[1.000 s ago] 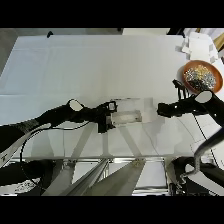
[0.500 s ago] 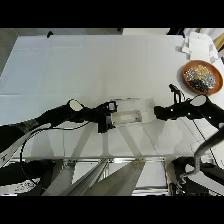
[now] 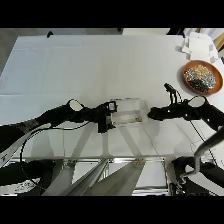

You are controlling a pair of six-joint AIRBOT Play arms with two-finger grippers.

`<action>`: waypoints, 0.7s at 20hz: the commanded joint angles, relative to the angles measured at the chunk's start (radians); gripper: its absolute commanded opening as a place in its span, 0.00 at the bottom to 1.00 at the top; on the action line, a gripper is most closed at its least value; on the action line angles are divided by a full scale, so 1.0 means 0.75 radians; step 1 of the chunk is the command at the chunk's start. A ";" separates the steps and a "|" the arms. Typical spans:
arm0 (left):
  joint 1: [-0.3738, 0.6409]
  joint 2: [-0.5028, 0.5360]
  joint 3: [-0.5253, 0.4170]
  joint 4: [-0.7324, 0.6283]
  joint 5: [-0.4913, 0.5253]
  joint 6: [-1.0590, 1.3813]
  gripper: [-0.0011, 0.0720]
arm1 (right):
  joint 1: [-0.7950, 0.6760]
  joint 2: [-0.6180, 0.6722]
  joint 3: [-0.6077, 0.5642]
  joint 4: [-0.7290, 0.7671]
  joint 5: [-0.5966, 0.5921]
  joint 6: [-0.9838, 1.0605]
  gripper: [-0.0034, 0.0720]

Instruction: Fold the box and place the chain.

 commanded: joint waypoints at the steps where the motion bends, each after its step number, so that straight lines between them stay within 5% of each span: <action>1: 0.001 0.001 -0.001 0.000 0.000 0.001 0.36 | 0.005 0.055 0.000 0.045 0.040 -0.016 0.12; 3: 0.001 0.001 -0.001 0.000 0.001 0.001 0.36 | 0.005 0.081 -0.001 0.058 0.055 -0.021 0.38; 4: 0.001 0.001 -0.001 0.000 0.000 0.001 0.36 | 0.005 0.096 -0.001 0.074 0.058 -0.023 0.41; 14: 0.001 0.001 -0.001 0.000 0.000 0.000 0.36 | 0.096 0.107 0.000 0.105 0.049 -0.089 0.49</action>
